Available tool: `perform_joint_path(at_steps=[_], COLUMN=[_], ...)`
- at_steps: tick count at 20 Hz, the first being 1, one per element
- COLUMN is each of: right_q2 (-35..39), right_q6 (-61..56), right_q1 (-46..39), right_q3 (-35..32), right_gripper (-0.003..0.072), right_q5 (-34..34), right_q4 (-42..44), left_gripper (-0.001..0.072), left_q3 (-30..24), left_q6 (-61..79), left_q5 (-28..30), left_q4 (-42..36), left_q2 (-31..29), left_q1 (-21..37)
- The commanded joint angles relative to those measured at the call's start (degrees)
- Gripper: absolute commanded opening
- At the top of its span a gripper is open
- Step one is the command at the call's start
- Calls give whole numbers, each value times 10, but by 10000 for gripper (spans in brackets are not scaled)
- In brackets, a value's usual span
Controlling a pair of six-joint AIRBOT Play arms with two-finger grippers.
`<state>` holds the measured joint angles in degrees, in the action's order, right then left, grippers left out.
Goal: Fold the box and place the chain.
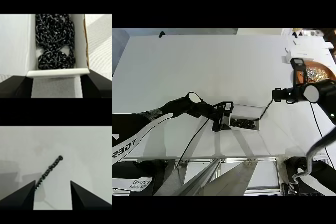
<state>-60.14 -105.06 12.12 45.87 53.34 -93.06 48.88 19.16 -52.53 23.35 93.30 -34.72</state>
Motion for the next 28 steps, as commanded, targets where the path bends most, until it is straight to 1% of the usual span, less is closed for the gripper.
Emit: perform_joint_path(at_steps=[1, 4, 9, 12, 14, 19, 23, 24, 26, 28], right_q2=[-71, -109, -141, -143, -143, -146, -177, -185, -192, -190], right_q6=[6, 6, 6, 6, 6, 6, 6, 6, 9, 33], right_q1=[-4, -4, -4, -4, -4, -4, -4, -4, -4, -4], right_q3=[0, 0, 0, 0, 0, 0, 0, 0, 0, 0], right_gripper=[382, 382, 378, 375, 330, 330, 329, 320, 234, 104], right_q5=[-7, -16, -40, -56, -65, -69, -73, -73, -75, -72], right_q4=[3, 3, 4, 5, 5, 5, 3, 3, 3, 4], left_gripper=[172, 172, 172, 172, 172, 172, 172, 172, 172, 172], left_q3=[0, 0, 0, 0, 0, 0, 0, 0, 0, 0], left_q6=[0, 0, 0, 0, 0, 0, 0, 0, 0, 0], left_q5=[0, 0, 0, 0, 0, 0, 0, 0, 0, 0], left_q4=[0, 0, 0, 0, 0, 0, 0, 0, 0, 0], left_q2=[0, 0, 0, 0, 0, 0, 0, 0, 0, 0], left_q1=[0, 0, 0, 0, 0, 0, 0, 0, 0, 0])
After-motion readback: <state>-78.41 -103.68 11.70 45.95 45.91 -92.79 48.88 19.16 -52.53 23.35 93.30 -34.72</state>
